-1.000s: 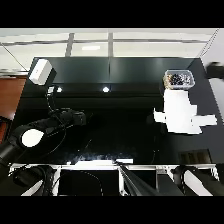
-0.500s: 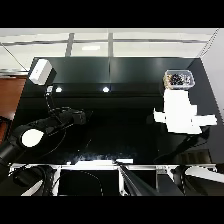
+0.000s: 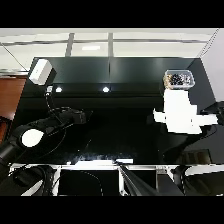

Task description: Fold the box and place the chain.

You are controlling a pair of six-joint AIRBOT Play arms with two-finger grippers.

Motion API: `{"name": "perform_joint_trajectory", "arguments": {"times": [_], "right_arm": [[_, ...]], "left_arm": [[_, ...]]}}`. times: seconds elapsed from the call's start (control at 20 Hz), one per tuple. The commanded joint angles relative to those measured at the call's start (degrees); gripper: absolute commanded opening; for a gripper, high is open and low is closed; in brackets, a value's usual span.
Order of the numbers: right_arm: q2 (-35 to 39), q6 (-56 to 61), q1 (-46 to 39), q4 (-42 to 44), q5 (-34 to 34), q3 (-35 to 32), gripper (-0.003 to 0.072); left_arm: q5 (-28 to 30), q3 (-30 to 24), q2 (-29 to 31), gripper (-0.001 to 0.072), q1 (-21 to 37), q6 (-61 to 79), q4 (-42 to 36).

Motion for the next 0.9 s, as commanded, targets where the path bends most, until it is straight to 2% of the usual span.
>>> {"name": "perform_joint_trajectory", "arguments": {"times": [0.0,0.1,0.15,0.2,0.25,0.45,0.6,0.75,0.85], "right_arm": [[-1.2,-0.3,1.7,0.4,2.9,0.4,0.067],[0.3,-0.2,1.7,-0.4,3.3,0.1,0.0425],[1.6,-0.3,1.7,-0.6,2.9,-0.5,0.0422],[2.8,-0.4,1.6,-0.6,2.6,-1.2,0.024],[4.0,-1.2,1.6,-1.4,2.8,-2.3,0.0005],[8.2,-2.3,1.8,-1.4,2.5,-8.7,0.0011],[11.1,-3.3,3.4,6.8,3.6,-12.7,0.0011],[14.6,-3.7,9.0,12.0,3.1,-17.7,0.0011],[16.7,-3.3,15.1,12.6,-0.3,-21.1,0.001]], "left_arm": [[0.0,0.0,0.0,0.0705,0.0,0.0,-0.1],[0.0,0.0,0.0,0.0705,0.0,0.0,-0.1],[0.0,0.0,0.0,0.0705,0.0,0.0,-0.1],[0.0,0.0,0.0,0.0705,0.0,0.0,-0.1],[0.0,0.0,0.0,0.0705,0.0,0.0,-0.1],[0.0,0.0,0.0,0.0705,0.0,0.0,0.0],[0.0,0.0,0.0,0.0705,0.0,0.0,0.0],[0.0,0.0,0.0,0.0705,0.0,0.0,0.0],[0.0,0.0,0.0,0.0705,0.0,0.0,0.0]]}}
